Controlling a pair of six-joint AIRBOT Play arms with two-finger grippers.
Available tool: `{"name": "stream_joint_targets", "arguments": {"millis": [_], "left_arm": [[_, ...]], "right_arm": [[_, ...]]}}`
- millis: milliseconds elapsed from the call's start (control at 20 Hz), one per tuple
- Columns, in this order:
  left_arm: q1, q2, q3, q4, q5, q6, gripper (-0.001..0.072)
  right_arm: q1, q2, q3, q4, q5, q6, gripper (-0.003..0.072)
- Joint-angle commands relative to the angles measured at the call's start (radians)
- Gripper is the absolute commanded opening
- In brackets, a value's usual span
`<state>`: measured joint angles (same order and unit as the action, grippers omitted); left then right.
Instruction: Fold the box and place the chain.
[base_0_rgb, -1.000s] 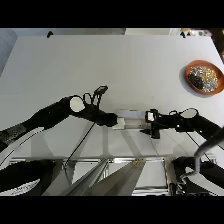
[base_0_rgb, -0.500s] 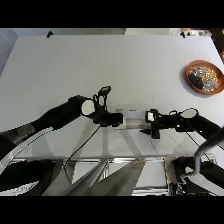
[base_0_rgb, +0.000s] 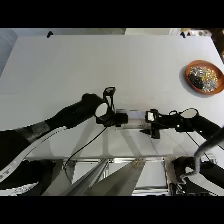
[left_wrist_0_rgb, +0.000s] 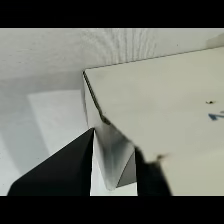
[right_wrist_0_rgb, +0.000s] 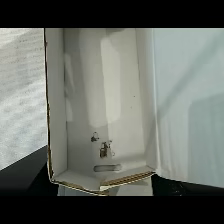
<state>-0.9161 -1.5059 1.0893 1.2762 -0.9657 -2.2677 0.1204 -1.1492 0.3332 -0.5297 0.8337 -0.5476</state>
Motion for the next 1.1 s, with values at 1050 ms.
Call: {"name": "stream_joint_targets", "arguments": {"millis": [1050], "left_arm": [[-0.052, -0.123, 0.101, 0.085, -0.091, -0.283, 0.025]], "right_arm": [[0.0, 0.001, 0.0, 0.0, 0.0, 0.0, 0.0406]]}}
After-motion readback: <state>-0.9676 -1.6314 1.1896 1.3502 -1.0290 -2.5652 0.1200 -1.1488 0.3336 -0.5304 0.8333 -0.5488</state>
